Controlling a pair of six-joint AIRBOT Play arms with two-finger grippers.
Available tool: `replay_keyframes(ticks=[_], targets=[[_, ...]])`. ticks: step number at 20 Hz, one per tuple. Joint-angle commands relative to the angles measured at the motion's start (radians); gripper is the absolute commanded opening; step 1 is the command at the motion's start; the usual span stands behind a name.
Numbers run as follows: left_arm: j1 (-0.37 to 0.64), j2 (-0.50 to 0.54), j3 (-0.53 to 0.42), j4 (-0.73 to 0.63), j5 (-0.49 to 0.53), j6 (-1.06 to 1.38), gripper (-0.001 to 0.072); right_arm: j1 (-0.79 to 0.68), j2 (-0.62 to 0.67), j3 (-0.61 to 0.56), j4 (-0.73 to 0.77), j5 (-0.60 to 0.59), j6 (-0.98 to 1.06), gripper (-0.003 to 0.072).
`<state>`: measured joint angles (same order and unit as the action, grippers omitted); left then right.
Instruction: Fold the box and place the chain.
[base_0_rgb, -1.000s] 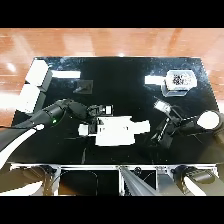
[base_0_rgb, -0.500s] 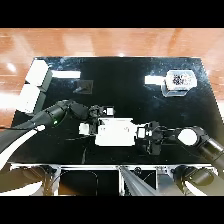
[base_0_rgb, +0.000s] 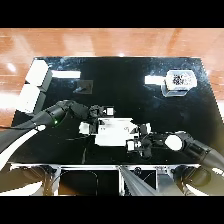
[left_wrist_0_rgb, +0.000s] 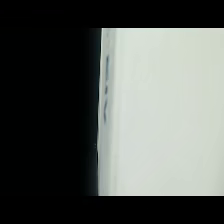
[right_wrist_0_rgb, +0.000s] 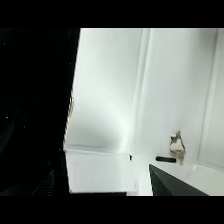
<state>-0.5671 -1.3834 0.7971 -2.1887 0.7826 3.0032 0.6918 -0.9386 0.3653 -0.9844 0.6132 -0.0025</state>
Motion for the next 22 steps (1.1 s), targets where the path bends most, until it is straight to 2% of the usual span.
replay_keyframes(ticks=[1,6,17,22], targets=[[0.000,-0.001,0.000,0.000,0.000,0.000,0.0022,0.035,-0.059,0.000,0.088,-0.124,-0.012,0.0706],[0.000,-0.001,0.000,0.000,0.001,0.000,0.0022,0.026,-0.030,0.005,0.142,-0.258,0.089,0.0707],[0.000,-0.001,0.000,0.000,0.002,0.000,0.0022,-0.007,0.074,0.004,0.135,-0.255,0.295,0.0707],[0.000,-0.001,0.000,0.000,0.004,0.000,0.0022,-0.080,0.076,0.004,0.135,-0.174,0.325,0.0708]])
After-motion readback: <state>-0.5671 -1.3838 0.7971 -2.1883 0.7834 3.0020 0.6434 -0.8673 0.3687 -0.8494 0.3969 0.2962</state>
